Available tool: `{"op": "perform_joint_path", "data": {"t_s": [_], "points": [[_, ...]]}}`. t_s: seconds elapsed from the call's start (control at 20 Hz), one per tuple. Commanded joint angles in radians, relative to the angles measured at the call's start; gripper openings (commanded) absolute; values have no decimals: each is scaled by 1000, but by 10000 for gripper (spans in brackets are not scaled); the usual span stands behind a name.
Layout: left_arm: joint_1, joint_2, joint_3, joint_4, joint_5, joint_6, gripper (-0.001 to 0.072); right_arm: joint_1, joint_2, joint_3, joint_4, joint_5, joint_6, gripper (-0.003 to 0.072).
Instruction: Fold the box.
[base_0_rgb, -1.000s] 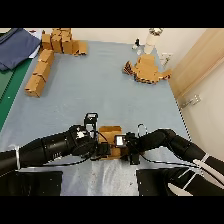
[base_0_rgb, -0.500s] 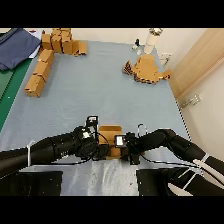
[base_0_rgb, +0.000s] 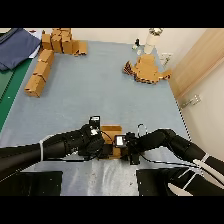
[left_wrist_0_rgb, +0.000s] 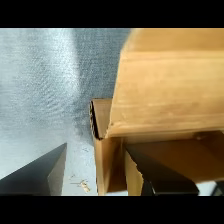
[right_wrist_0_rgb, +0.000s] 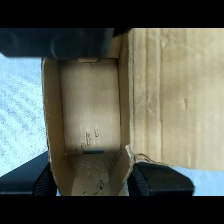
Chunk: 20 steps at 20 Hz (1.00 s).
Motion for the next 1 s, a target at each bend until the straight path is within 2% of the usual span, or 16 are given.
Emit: {"op": "perform_joint_path", "data": {"t_s": [0.0, 0.3, 0.4, 0.55, 0.6, 0.65, 0.75, 0.95], "points": [[-1, -31, 13, -7, -18, 7, 551, 0, 0, 0, 1, 0, 0, 522], [-1, -93, 71, 4, -27, 15, 548, 0, 0, 0, 0, 0, 0, 522], [-1, -119, 88, 4, -41, 15, 469, 0, 0, 0, 1, 0, 0, 523], [-1, -121, 89, 5, -58, 14, 460, 0, 0, 0, 1, 0, 0, 523], [-2, -121, 89, 5, -59, 15, 266, 0, 0, 0, 1, 0, 0, 522], [-2, -121, 89, 5, -55, 15, 118, 0, 0, 0, 0, 0, 0, 522], [-2, -121, 89, 4, -47, 15, 13, 0, 0, 0, 0, 0, 0, 522], [-2, -120, 89, -4, -48, 16, 13, 0, 0, 0, 0, 0, 0, 522]]}}
